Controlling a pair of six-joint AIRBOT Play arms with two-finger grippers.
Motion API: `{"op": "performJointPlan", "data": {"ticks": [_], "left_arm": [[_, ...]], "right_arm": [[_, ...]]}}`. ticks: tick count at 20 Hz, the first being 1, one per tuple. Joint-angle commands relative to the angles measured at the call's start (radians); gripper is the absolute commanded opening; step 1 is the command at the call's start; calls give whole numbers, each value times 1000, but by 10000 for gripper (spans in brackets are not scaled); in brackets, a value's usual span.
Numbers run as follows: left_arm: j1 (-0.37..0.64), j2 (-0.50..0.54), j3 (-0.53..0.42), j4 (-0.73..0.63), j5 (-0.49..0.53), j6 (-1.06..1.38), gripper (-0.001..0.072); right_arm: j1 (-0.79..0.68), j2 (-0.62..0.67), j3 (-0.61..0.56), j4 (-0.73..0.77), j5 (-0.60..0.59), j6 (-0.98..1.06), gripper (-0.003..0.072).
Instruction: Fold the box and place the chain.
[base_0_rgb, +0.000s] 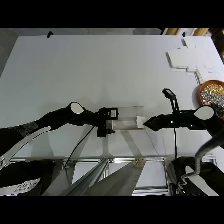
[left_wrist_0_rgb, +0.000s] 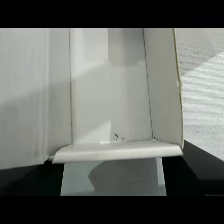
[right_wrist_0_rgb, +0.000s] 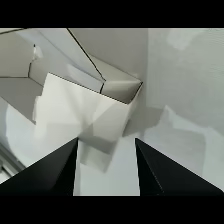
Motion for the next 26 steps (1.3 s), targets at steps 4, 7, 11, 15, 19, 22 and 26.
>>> {"op": "performJointPlan", "data": {"ticks": [4, 7, 11, 15, 19, 22, 26], "left_arm": [[0, 0, 0, 0, 0, 0, 334], [0, 0, 0, 1, 0, 0, 334], [0, 0, 0, 0, 0, 0, 334], [0, 0, 0, 0, 0, 0, 334], [0, 0, 0, 0, 0, 0, 334], [0, 0, 0, 0, 0, 0, 334], [0, 0, 0, 0, 0, 0, 334]], "right_arm": [[113, 0, 1, 3, -108, 76, 406], [169, 0, 16, -34, -163, 179, 405], [275, -4, 68, -242, -216, 444, 404], [388, -60, 151, -419, -179, 670, 404], [486, -155, 235, -524, -133, 852, 377], [554, -198, 277, -639, -95, 966, 329], [605, -222, 285, -779, -71, 1103, 293]]}}
